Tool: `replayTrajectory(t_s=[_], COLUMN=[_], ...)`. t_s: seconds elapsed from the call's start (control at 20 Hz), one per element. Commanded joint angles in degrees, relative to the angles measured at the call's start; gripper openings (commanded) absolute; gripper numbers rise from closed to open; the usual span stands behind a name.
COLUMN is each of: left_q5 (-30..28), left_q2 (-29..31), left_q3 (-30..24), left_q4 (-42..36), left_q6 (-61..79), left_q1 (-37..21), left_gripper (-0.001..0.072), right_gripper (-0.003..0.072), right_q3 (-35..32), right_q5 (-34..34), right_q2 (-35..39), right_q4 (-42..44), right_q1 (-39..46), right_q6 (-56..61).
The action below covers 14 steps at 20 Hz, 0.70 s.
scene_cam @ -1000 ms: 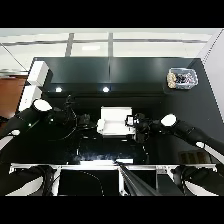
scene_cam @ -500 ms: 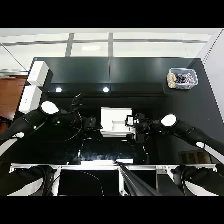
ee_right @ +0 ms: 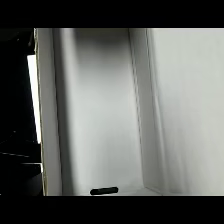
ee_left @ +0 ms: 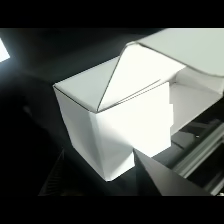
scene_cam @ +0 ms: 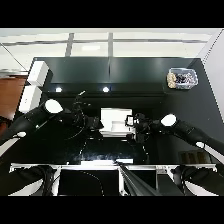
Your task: Fold the box and place the chain.
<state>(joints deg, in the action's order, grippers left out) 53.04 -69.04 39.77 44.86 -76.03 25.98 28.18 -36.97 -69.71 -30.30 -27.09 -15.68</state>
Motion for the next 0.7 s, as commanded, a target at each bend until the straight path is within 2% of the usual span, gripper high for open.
replayTrajectory(t_s=[0.0,0.15,0.5,0.65], left_q5=[-2.75,-5.29,-7.43,-3.63], left_q2=[0.02,0.00,-0.11,-1.86], left_q3=[1.73,1.95,2.29,5.95], left_q4=[10.58,15.47,17.77,31.50], left_q6=[-9.92,-16.98,-23.10,-37.38], left_q1=[4.90,7.48,9.27,14.14], left_gripper=[0.0513,0.0513,0.0506,0.0506], right_gripper=[0.0493,0.0493,0.0493,0.0493], right_q3=[0.00,0.00,0.00,0.00], right_q5=[0.00,0.00,0.00,0.02], right_q2=[0.02,0.02,0.02,0.02], right_q4=[0.00,0.00,0.00,0.00], right_q1=[0.00,0.00,0.00,0.00], right_q6=[0.00,0.00,0.00,0.00])
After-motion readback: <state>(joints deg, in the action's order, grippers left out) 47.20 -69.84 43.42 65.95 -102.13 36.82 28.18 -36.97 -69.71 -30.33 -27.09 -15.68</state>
